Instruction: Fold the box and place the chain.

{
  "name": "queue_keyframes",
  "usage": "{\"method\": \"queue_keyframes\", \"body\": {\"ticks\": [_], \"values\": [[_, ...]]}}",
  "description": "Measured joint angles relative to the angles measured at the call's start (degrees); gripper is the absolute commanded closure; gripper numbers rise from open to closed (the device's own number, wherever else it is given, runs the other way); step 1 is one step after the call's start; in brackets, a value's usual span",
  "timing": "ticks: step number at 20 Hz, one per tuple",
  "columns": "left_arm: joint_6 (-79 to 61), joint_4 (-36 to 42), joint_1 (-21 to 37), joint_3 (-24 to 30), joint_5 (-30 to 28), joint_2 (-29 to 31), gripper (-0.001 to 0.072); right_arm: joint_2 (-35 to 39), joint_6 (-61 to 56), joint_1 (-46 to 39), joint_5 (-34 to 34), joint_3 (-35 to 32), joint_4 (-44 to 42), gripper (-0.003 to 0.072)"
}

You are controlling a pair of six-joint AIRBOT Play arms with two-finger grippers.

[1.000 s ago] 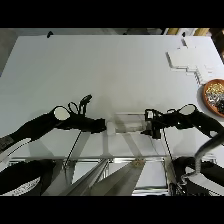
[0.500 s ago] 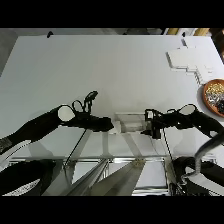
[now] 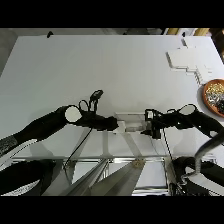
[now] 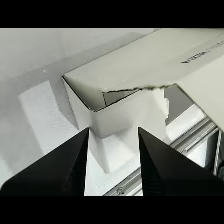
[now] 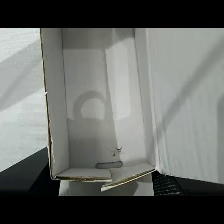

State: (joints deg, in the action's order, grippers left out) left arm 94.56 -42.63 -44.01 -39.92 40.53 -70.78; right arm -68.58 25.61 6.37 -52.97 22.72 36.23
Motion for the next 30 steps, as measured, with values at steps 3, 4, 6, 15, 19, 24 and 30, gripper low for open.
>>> {"method": "queue_keyframes", "body": {"ticks": [3,4,6,15,19,24,30], "values": [[2.7,-1.8,-1.1,-1.2,0.2,-0.8,0.0357,0.0,0.0,0.0,0.0,0.0,0.0,0.0286],[3.9,-2.6,-1.5,-1.7,0.3,-1.1,0.0357,0.0,0.0,0.0,0.0,0.0,0.0,0.0286],[6.4,-4.5,-2.2,-2.8,0.5,-1.9,0.0357,0.0,0.0,0.0,0.0,0.0,0.0,0.0286],[20.6,-15.7,-5.4,-8.1,2.7,-5.7,0.0363,0.0,0.0,0.0,0.0,0.0,0.0,0.0286],[26.3,-20.7,-6.4,-11.0,5.9,-7.1,0.0367,0.0,0.0,0.0,0.0,0.0,0.0,0.0286],[31.3,-24.7,-8.0,-17.1,12.3,-10.6,0.0401,0.0,0.0,0.0,0.0,0.0,0.0,0.0286],[39.7,-30.9,-10.3,-23.3,19.6,-16.0,0.0439,0.0,0.0,0.0,0.0,0.0,0.0,0.0286]]}}
